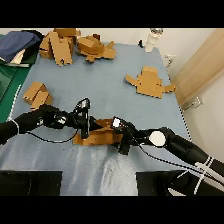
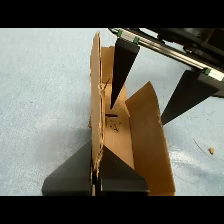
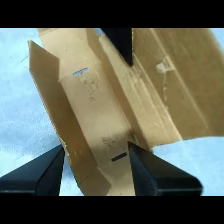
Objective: Fold the box.
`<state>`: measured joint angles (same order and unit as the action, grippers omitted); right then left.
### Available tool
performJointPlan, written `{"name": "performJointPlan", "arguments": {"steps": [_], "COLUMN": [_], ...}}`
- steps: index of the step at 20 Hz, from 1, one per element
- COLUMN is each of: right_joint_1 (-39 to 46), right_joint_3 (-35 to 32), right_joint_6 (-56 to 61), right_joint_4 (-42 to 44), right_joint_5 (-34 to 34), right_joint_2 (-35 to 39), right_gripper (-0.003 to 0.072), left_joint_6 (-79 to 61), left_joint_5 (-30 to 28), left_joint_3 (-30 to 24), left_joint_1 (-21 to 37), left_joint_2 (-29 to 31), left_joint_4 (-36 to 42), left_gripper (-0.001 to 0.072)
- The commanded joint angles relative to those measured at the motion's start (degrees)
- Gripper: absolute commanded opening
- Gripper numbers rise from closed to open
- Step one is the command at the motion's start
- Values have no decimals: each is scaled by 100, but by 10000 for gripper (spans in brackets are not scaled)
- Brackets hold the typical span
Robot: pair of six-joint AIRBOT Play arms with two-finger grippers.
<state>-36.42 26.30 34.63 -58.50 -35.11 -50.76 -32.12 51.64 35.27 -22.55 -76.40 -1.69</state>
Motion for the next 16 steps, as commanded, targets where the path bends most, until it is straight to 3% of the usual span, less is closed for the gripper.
{"name": "performJointPlan", "arguments": {"steps": [1,12,16], "right_joint_1": [4,4,0], "right_joint_3": [4,7,72], "right_joint_6": [28,28,-181], "right_joint_4": [-28,-138,-273], "right_joint_5": [363,378,-374], "right_joint_2": [-37,-59,-24], "right_gripper": [720,708,708], "left_joint_6": [-2,-2,-2], "left_joint_5": [-2,-9,-11], "left_joint_3": [-2,-2,-2], "left_joint_1": [2,2,2], "left_joint_2": [-2,-2,-2], "left_joint_4": [-2,0,-2], "left_gripper": [12,12,12]}}
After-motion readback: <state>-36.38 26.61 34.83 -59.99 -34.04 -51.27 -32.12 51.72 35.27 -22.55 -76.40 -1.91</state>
